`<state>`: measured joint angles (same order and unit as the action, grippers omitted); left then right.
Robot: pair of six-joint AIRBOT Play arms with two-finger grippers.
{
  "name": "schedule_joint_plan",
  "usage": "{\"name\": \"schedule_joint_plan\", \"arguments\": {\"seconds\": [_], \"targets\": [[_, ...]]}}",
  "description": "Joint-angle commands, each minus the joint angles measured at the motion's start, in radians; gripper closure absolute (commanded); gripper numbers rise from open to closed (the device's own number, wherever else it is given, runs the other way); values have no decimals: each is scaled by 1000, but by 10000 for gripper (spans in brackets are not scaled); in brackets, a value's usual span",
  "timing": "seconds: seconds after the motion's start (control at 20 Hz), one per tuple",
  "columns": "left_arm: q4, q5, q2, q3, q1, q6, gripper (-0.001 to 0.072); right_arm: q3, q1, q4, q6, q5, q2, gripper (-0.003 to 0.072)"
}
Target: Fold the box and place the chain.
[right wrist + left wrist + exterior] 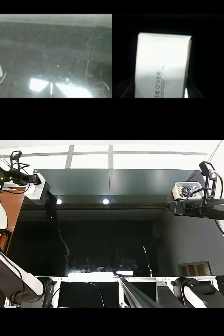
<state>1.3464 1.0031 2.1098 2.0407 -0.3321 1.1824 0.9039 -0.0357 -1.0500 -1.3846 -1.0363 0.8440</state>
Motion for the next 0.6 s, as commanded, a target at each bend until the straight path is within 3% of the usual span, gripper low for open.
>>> {"name": "schedule_joint_plan", "arguments": {"seconds": [0.0, 0.15, 0.25, 0.3, 0.35, 0.4, 0.5, 0.55], "targets": [[4, -8, -34, 60, 20, 22, -4, 7, 0, -13, 5, 56, 3, 672], [3, -27, -187, 74, 54, 23, 10, 54, 0, -59, 5, 165, 3, 672], [2, -2, -301, 69, 72, 38, 31, 118, 0, -114, 5, 130, 2, 672], [-3, 49, -359, 61, 81, 81, 158, 156, 0, -145, 5, 85, 1, 673], [-15, 124, -423, 38, 92, 121, 463, 194, 0, -176, 5, 27, -1, 673], [-55, 191, -481, -6, 102, 127, 683, 226, 0, -192, 6, -42, -1, 673], [-163, 238, -611, -169, 141, 126, 688, 229, 0, -208, 16, -124, -8, 674], [-167, 207, -702, -298, 179, 126, 689, 203, -1, -206, 16, -108, -24, 674]]}}
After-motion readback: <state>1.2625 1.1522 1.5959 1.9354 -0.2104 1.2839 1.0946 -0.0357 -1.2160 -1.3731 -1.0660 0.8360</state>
